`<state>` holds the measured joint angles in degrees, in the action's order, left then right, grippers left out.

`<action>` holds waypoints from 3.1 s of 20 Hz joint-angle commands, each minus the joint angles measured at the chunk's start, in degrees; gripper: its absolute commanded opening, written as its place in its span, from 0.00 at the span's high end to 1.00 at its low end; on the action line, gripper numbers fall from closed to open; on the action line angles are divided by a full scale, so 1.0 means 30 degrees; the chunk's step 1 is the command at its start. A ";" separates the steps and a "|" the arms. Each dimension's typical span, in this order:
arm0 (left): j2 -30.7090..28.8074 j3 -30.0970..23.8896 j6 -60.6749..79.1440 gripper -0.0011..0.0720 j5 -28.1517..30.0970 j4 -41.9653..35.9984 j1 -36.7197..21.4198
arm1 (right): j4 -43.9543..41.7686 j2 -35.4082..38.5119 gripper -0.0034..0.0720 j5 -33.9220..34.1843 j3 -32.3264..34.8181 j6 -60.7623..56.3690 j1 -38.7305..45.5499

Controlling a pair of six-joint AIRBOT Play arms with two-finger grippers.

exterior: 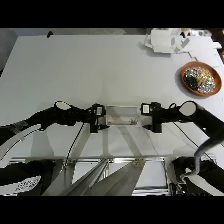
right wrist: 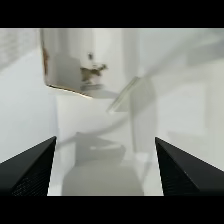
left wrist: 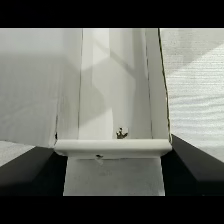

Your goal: Fold the box and place the chain.

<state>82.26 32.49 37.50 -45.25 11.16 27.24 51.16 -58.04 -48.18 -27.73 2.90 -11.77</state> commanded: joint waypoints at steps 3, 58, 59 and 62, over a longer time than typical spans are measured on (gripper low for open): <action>0.0007 0.0015 0.0000 0.91 0.0015 0.0000 -0.0007 | -0.5071 0.3220 0.17 -0.2310 -0.0007 0.0051 0.1064; 0.0007 0.0015 0.0000 0.91 0.0015 0.0000 -0.0007 | -0.1763 -0.3198 0.75 -0.1158 -0.1727 0.4721 -0.0831; 0.0007 0.0015 0.0000 0.91 0.0015 0.0000 -0.0007 | -0.1785 -0.3366 0.75 -0.1158 -0.1727 0.4721 -0.1027; 0.0007 0.0015 0.0000 0.91 0.0015 0.0000 0.0000 | -0.2266 -0.3497 0.76 -0.0656 -0.1719 0.4714 -0.1647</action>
<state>82.26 32.49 37.47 -45.23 11.14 27.24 46.92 -67.79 -51.40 -32.97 16.40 -15.49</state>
